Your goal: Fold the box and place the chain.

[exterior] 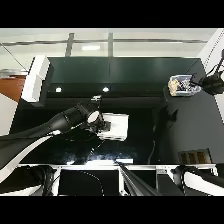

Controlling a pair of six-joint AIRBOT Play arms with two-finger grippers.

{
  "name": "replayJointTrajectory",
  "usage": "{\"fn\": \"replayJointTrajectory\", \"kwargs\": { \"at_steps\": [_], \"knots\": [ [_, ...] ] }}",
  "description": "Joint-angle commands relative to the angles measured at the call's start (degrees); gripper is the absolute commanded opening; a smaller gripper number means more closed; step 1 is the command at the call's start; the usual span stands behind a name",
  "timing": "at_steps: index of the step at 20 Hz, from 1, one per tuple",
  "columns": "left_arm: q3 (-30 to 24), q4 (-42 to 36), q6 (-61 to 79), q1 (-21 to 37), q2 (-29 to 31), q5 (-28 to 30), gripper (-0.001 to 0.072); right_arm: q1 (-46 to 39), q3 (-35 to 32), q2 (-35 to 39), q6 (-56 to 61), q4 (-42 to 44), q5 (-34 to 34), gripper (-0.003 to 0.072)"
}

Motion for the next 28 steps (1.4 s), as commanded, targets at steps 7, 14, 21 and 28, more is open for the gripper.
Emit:
{"fn": "replayJointTrajectory", "kwargs": {
  "at_steps": [7, 14, 21, 28],
  "knots": [
    [-0.02, -0.20, -0.02, 1.22, 0.00, 0.96, 0.0027, -3.30, 17.38, -21.51, 9.46, 2.34, 2.86, 0.0691],
    [-0.02, -0.26, -0.02, 1.33, 0.00, 1.25, 0.0027, -3.30, 17.97, -25.57, 11.13, 1.07, 1.68, 0.0670],
    [-0.02, -0.44, -0.04, 1.33, 0.00, 1.53, 0.0027, -3.30, 17.97, -26.71, 11.82, 1.33, -3.58, 0.0317],
    [-0.02, -0.44, -0.04, 1.31, 0.00, 1.53, 0.0027, -3.30, 21.94, -25.00, 0.79, 2.62, 4.20, 0.0038]
  ]
}}
